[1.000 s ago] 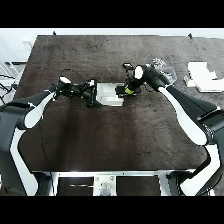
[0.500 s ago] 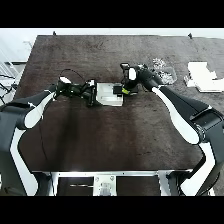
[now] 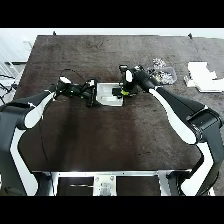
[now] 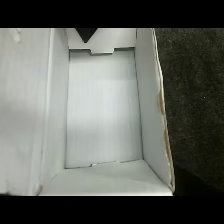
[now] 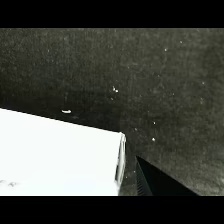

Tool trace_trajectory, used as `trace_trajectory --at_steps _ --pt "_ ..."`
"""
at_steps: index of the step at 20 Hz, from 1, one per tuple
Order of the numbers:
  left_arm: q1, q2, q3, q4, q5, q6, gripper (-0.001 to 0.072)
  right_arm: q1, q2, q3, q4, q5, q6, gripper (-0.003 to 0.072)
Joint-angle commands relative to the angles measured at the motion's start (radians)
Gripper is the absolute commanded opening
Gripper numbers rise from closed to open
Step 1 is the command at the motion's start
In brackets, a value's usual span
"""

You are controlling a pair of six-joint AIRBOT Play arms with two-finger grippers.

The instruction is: Fold the box and place the chain.

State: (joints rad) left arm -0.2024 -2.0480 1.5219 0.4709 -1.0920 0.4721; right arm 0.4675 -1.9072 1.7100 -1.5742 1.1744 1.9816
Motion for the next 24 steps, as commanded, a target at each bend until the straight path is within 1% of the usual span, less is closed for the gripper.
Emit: trace_trajectory --at_steps 1,4,5,6,7,9,10,11,13,16,17,18,19,20,21,22,24 --pt "0.000 -0.001 0.000 0.000 0.000 0.000 0.0451 0.004 -0.002 0.003 -0.016 0.024 0.039 0.0272" --pt "0.000 -0.001 0.000 0.000 0.001 0.000 0.0451 0.009 -0.006 0.004 -0.015 0.029 0.071 0.0267" --pt "0.000 -0.001 0.000 0.000 0.000 0.000 0.0451 0.009 -0.007 0.004 -0.016 0.031 0.102 0.0240" --pt "0.000 -0.001 0.000 0.000 0.000 0.000 0.0451 0.009 -0.007 0.004 -0.016 0.029 0.118 0.0160" --pt "0.000 -0.001 0.000 0.000 0.000 0.000 0.0451 0.010 -0.007 0.004 -0.016 0.028 0.130 0.0153" --pt "0.000 -0.001 0.000 0.000 0.001 0.000 0.0451 0.010 -0.007 0.004 -0.016 0.027 0.132 0.0111" --pt "0.000 -0.001 0.000 0.000 0.002 0.000 0.0451 0.010 -0.007 0.004 -0.016 0.024 0.132 0.0063" --pt "0.000 -0.001 0.000 0.000 0.002 0.000 0.0451 0.010 -0.007 0.004 -0.013 0.024 0.132 0.0043" --pt "0.000 -0.001 0.000 0.000 0.001 0.000 0.0451 0.010 -0.007 0.004 -0.012 0.024 0.132 0.0018" --pt "0.000 -0.001 0.000 0.000 0.002 0.000 0.0451 0.010 -0.007 0.004 -0.014 0.023 0.132 0.0018" --pt "0.000 -0.001 0.000 0.000 0.001 0.000 0.0451 0.010 -0.007 0.005 -0.013 0.023 0.132 0.0029" --pt "0.000 -0.001 0.000 0.001 0.002 0.000 0.0452 0.009 -0.007 0.008 -0.013 0.023 0.132 0.0149" --pt "0.000 -0.001 0.000 0.000 0.002 0.000 0.0451 0.009 -0.006 0.009 -0.014 0.023 0.132 0.0169" --pt "0.000 -0.001 0.000 0.000 0.002 0.000 0.0451 0.009 -0.005 0.011 -0.016 0.024 0.132 0.0170" --pt "0.000 -0.001 0.000 0.000 0.002 0.000 0.0451 0.009 -0.005 0.015 -0.016 0.024 0.132 0.0203" --pt "0.000 -0.001 0.000 0.000 0.002 0.000 0.0451 0.009 -0.005 0.019 -0.016 0.024 0.132 0.0257" --pt "0.000 -0.001 0.000 0.000 0.002 0.000 0.0452 0.009 -0.005 0.019 -0.012 0.025 0.132 0.0323"
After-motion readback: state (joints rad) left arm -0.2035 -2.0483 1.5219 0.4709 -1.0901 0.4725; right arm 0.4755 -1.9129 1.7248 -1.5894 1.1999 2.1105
